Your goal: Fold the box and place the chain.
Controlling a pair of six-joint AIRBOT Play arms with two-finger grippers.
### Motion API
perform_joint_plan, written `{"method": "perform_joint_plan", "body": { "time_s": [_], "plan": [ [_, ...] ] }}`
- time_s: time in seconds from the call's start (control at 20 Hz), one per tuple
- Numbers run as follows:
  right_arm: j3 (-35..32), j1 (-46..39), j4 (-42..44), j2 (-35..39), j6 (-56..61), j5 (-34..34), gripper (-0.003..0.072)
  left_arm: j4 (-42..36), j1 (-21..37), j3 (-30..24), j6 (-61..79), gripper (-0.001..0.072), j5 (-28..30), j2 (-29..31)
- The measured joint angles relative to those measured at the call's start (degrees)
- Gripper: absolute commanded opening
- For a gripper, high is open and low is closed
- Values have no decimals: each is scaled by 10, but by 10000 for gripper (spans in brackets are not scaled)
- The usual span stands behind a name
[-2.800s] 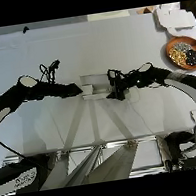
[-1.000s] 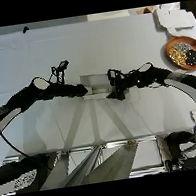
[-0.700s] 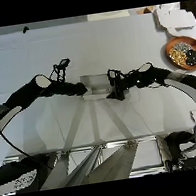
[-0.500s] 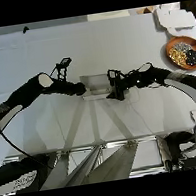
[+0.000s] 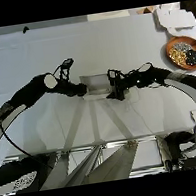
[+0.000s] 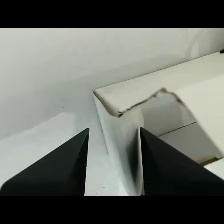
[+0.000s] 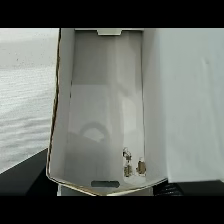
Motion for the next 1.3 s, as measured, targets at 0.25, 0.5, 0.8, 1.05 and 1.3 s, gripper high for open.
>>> {"method": "perform_joint_plan", "body": {
  "time_s": [0.25,0.5,0.8,1.05,1.3],
  "plan": [
    [0,0,0,0,0,0,446,87,-22,62,-101,341,-57,-32],
    [0,0,0,0,0,0,446,120,-50,120,-158,328,-104,-76],
    [0,0,0,0,0,0,446,146,-68,148,-224,310,-136,-103],
    [0,0,0,0,0,0,446,169,-72,152,-241,193,-148,-107],
    [0,0,0,0,0,0,446,180,-73,152,-263,8,-148,-108]
  ]
}}
